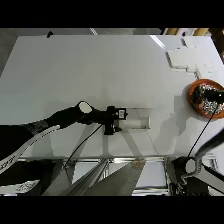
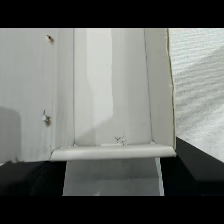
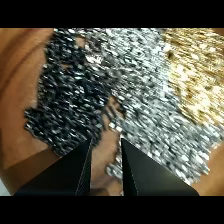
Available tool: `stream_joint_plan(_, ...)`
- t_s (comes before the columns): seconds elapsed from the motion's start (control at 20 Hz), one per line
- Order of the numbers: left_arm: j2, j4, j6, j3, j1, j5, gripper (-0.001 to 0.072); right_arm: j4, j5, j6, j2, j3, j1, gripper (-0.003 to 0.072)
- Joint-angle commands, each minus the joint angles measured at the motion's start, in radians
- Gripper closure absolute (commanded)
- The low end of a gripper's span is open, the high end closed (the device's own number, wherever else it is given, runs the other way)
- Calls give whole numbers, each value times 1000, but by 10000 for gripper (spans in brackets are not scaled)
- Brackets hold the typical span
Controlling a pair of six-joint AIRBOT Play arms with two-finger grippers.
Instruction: Fold the box and place the chain.
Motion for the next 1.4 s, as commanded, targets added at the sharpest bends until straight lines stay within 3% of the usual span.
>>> stream_joint_plan(0.0,0,0,1,0,0,0,491,132,-73,-135,-74,1,24,507)
stream_joint_plan(0.25,0,0,0,0,0,0,491,132,-117,-132,-106,1,50,509)
stream_joint_plan(0.4,0,0,0,0,0,0,491,132,-103,-123,-106,1,50,538)
stream_joint_plan(1.35,0,0,0,0,0,0,491,109,-80,-27,-106,1,1,526)
